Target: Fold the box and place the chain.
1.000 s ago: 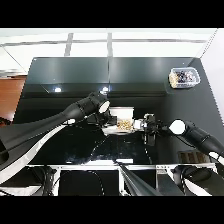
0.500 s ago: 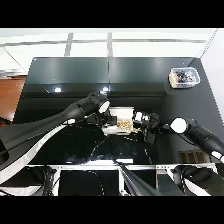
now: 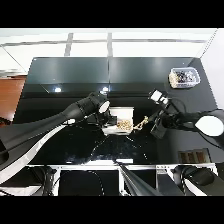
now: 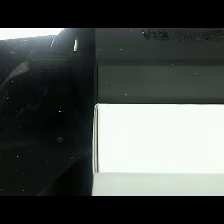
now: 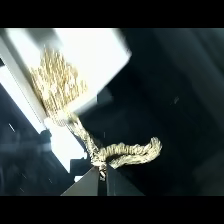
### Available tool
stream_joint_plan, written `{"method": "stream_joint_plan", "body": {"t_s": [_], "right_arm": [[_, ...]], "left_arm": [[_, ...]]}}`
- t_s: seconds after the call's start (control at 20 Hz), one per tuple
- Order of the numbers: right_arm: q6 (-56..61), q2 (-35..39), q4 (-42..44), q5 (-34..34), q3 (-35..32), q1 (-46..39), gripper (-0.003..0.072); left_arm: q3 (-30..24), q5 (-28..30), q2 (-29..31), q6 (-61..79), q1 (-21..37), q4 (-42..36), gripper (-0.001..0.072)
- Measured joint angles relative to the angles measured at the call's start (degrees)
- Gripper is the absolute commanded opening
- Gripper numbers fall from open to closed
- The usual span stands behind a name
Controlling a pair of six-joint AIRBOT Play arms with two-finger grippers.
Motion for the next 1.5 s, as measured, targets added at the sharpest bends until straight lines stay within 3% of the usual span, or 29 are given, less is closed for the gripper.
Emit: {"method": "stream_joint_plan", "body": {"t_s": [0.2,0.55,0.8,1.0,1.15,1.3,1.5], "right_arm": [[2.56,3.37,9.53,-1.57,3.98,0.0,0.0016],[-3.58,4.48,37.18,-14.78,6.6,0.0,0.0015],[-6.01,4.59,48.7,-21.16,10.99,0.0,0.0015],[-6.45,4.37,51.15,-22.4,13.44,0.0,0.0016],[-4.13,2.47,48.3,-18.32,13.55,0.07,0.0016],[0.52,-0.94,42.27,-13.03,10.95,0.07,0.0016],[4.98,-4.87,35.74,-12.31,4.35,0.07,0.0016]], "left_arm": [[0.0,0.0,0.02,0.0,0.0,0.0,0.0028],[0.0,-0.02,0.0,0.0,0.0,0.04,0.0029],[0.0,-0.04,0.0,0.0,0.0,0.09,0.0028],[0.0,-0.04,0.0,0.0,0.0,0.09,0.0028],[0.0,-0.07,0.0,0.0,0.0,0.09,0.0028],[0.0,-0.07,0.0,0.0,0.0,0.09,0.0028],[0.0,-0.07,0.0,0.0,0.0,0.11,0.0028]]}}
